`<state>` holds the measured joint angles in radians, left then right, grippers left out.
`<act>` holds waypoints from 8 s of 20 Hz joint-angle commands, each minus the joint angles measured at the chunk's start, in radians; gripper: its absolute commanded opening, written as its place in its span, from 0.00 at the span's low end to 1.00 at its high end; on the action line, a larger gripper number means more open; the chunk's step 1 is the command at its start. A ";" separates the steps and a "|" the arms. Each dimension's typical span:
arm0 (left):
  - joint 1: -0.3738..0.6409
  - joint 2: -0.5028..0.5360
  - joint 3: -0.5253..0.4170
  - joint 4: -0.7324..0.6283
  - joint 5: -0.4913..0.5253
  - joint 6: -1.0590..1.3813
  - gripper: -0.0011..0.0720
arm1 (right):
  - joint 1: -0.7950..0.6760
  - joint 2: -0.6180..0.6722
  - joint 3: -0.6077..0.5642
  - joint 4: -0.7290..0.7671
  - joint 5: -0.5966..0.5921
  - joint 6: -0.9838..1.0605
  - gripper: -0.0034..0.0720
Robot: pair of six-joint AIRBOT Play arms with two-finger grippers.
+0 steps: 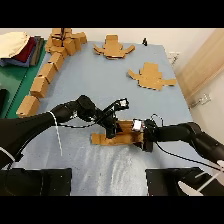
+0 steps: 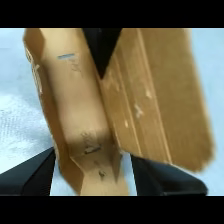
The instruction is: Fold the box.
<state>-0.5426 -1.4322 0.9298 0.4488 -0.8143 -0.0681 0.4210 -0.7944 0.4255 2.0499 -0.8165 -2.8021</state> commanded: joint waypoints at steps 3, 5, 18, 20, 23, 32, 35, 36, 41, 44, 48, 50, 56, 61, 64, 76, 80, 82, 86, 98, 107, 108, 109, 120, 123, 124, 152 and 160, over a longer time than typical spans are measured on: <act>0.000 0.000 0.000 0.000 0.000 0.000 0.04 | -0.091 -0.159 0.040 0.142 -0.066 -0.192 1.00; 0.000 0.000 0.000 0.000 0.000 0.000 0.04 | -0.097 -0.175 0.043 0.150 -0.064 -0.200 1.00; 0.000 0.000 0.000 0.000 0.001 0.000 0.03 | -0.097 -0.220 0.043 0.147 -0.117 -0.136 1.00; 0.000 0.000 0.000 0.000 0.000 0.000 0.04 | -0.097 -0.220 0.043 0.135 -0.117 -0.126 1.00; 0.000 0.000 0.000 0.000 0.001 0.000 0.04 | -0.097 -0.220 0.043 0.134 -0.118 -0.127 1.00; 0.000 0.000 0.000 0.000 0.000 0.000 0.04 | -0.092 -0.222 0.043 0.138 -0.074 -0.145 0.98; 0.000 0.000 0.000 0.000 0.000 0.000 0.04 | -0.069 -0.223 0.043 0.137 -0.055 -0.154 0.98; 0.000 0.000 0.000 0.000 0.000 0.000 0.04 | -0.063 -0.228 0.043 0.135 -0.047 -0.177 0.98; 0.000 0.000 0.000 0.000 0.000 0.000 0.04 | -0.059 -0.249 0.043 0.119 -0.040 -0.200 0.92; 0.000 0.000 0.000 0.000 0.000 0.000 0.04 | -0.060 -0.244 0.043 0.087 -0.055 -0.200 0.89; 0.000 0.000 0.000 0.000 0.000 0.000 0.03 | -0.060 -0.238 0.043 0.078 -0.056 -0.199 0.89; 0.000 0.000 0.000 0.000 0.000 0.000 0.04 | -0.060 -0.228 0.043 0.077 -0.057 -0.199 0.89; 0.000 0.000 0.000 0.000 0.000 0.000 0.03 | -0.060 -0.229 0.042 0.071 -0.056 -0.198 0.73; 0.000 0.000 0.000 0.000 0.000 0.000 0.04 | -0.059 -0.229 0.043 0.077 -0.056 -0.198 0.73; 0.000 0.000 0.000 0.000 0.000 0.000 0.03 | -0.059 -0.229 0.043 0.078 -0.057 -0.198 0.73; 0.000 0.000 0.000 0.000 0.012 0.000 0.04 | -0.060 -0.229 0.043 0.078 -0.057 -0.198 0.73; 0.000 0.000 0.000 0.000 0.010 0.000 0.04 | -0.060 -0.229 0.043 0.078 -0.057 -0.198 0.73; 0.000 0.000 0.000 0.000 0.010 0.000 0.04 | -0.060 -0.229 0.043 0.078 -0.058 -0.198 0.73; 0.006 0.001 0.000 0.000 0.011 -0.026 0.41 | -0.059 -0.229 0.043 0.078 -0.057 -0.198 0.73; 0.130 0.185 -0.006 0.401 -0.483 -0.922 0.03 | -0.059 -0.229 0.043 0.078 -0.069 -0.198 0.73; 0.064 0.080 -0.024 -0.189 -0.004 -0.838 0.03 | -0.060 -0.229 0.043 0.078 -0.079 -0.199 0.73; 0.064 0.060 -0.013 -0.182 0.027 -0.842 0.03 | -0.060 -0.229 0.043 0.078 -0.079 -0.199 0.73; 0.064 0.038 -0.006 -0.178 0.047 -0.842 0.03 | -0.059 -0.229 0.043 0.078 -0.079 -0.199 0.73; 0.064 -0.082 -0.002 -0.078 0.106 -0.906 0.03 | -0.060 -0.229 0.043 0.077 -0.079 -0.199 0.73; 0.064 -0.095 -0.002 -0.074 0.106 -0.912 0.03 | -0.060 -0.229 0.043 0.077 -0.079 -0.199 0.73; 0.064 -0.095 -0.002 -0.074 0.105 -0.914 0.03 | -0.060 -0.229 0.043 0.077 -0.079 -0.199 0.73; 0.059 0.426 -0.253 0.400 -0.079 -0.204 0.92 | -0.060 -0.229 0.043 0.077 -0.079 -0.199 0.73; -0.008 0.270 -0.249 0.347 0.043 -0.148 0.92 | -0.060 -0.229 0.043 0.077 -0.079 -0.199 0.73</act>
<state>-0.5209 -1.1198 0.6792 0.8104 -0.8154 -0.2417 0.3607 -1.0233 0.4683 2.1265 -0.8955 -3.0013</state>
